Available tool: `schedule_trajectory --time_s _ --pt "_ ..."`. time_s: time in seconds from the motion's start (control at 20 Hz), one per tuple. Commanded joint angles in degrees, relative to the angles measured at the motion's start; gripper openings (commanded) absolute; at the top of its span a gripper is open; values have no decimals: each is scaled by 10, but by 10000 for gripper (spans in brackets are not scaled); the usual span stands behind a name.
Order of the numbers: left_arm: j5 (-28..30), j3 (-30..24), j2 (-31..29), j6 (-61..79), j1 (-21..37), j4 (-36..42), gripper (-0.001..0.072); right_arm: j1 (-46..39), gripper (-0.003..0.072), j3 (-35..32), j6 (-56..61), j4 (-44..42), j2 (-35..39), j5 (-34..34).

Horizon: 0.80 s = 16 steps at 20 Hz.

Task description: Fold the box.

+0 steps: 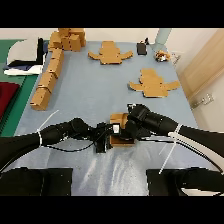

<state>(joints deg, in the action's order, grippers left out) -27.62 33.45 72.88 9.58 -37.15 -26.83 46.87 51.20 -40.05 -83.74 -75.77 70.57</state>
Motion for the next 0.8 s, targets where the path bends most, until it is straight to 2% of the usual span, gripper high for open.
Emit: schedule_trajectory --time_s 0.0,0.4,0.75 --pt "0 1 0 -1 0 0 391 0 386 1 -2 -7 1 5" --pt "0 1 0 -1 0 0 392 0 387 11 -10 -51 10 6" --pt "0 1 0 -1 0 0 392 -1 386 24 -2 -54 76 33"
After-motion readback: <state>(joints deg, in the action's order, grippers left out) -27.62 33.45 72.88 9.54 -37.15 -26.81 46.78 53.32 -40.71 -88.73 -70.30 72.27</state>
